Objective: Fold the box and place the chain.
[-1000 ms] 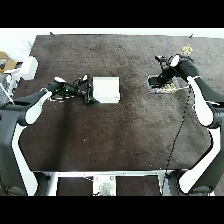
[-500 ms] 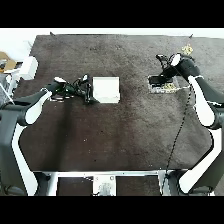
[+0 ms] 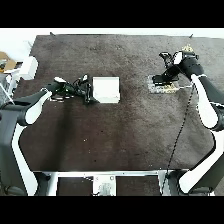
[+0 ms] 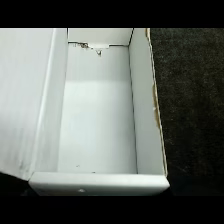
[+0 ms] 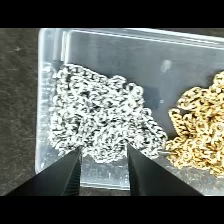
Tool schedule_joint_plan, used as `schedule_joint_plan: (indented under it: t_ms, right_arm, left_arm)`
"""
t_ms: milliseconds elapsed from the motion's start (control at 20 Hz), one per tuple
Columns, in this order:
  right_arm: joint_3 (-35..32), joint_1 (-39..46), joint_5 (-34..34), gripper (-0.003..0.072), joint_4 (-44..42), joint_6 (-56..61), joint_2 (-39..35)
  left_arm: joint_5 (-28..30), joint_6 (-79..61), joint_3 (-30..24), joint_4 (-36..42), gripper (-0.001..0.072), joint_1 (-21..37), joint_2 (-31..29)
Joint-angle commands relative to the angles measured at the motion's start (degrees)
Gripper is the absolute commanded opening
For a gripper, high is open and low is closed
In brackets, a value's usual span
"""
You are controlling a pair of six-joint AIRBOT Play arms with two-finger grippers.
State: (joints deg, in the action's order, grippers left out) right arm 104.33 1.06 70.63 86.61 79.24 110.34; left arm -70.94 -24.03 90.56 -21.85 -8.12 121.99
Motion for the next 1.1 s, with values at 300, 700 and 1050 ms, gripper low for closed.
schedule_joint_plan:
  t_ms: [300,700,1050]
  right_arm:
    - [0.0,0.0,1.4,0.0208,-0.9,0.7,2.2]
    - [0.0,0.0,1.4,0.0084,-1.0,1.4,3.5]
    - [0.0,-0.1,-1.2,0.0006,-0.9,1.3,-5.0]
  left_arm:
    - [0.0,0.0,0.0,0.0,0.0346,0.0,0.0]
    - [0.0,0.0,0.0,0.0,0.0346,0.0,0.0]
    - [0.0,0.0,0.0,0.0,0.0346,0.0,0.0]
